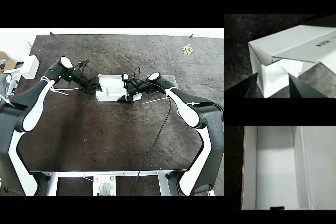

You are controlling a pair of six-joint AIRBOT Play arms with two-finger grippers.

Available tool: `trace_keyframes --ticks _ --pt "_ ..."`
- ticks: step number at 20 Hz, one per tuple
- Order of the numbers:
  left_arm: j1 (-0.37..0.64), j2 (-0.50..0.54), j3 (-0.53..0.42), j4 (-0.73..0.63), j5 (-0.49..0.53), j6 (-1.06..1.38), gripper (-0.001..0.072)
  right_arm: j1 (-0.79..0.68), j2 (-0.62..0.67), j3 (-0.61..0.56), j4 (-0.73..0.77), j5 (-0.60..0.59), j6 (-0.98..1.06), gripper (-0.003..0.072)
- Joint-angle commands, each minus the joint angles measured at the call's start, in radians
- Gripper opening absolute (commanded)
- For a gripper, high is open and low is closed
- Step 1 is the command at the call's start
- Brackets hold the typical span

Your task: Fold the box and place the chain.

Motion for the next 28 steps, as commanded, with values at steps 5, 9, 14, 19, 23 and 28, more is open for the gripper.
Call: trace_keyframes --ticks 5,9,14,19,23,28 --pt "-0.082 0.000 0.058 0.167 0.046 -0.183 0.0409 0.001 -0.001 0.000 0.000 0.000 0.000 0.0429" --pt "-0.103 0.000 0.059 0.252 0.048 -0.251 0.0409 0.001 -0.001 0.000 0.000 0.000 0.000 0.0429" --pt "-0.174 -0.009 0.098 0.449 0.023 -0.399 0.0409 0.001 -0.001 0.000 0.000 0.000 0.000 0.0429" --pt "-0.241 -0.026 0.169 0.623 -0.003 -0.496 0.0407 0.001 -0.001 0.000 0.000 0.000 0.000 0.0429" --pt "-0.273 -0.081 0.224 0.730 -0.062 -0.541 0.0388 0.001 -0.001 0.000 0.001 0.000 0.000 0.0429" --pt "-0.280 -0.106 0.223 0.777 -0.075 -0.584 0.0377 0.001 -0.001 0.000 0.001 0.000 0.000 0.0429"
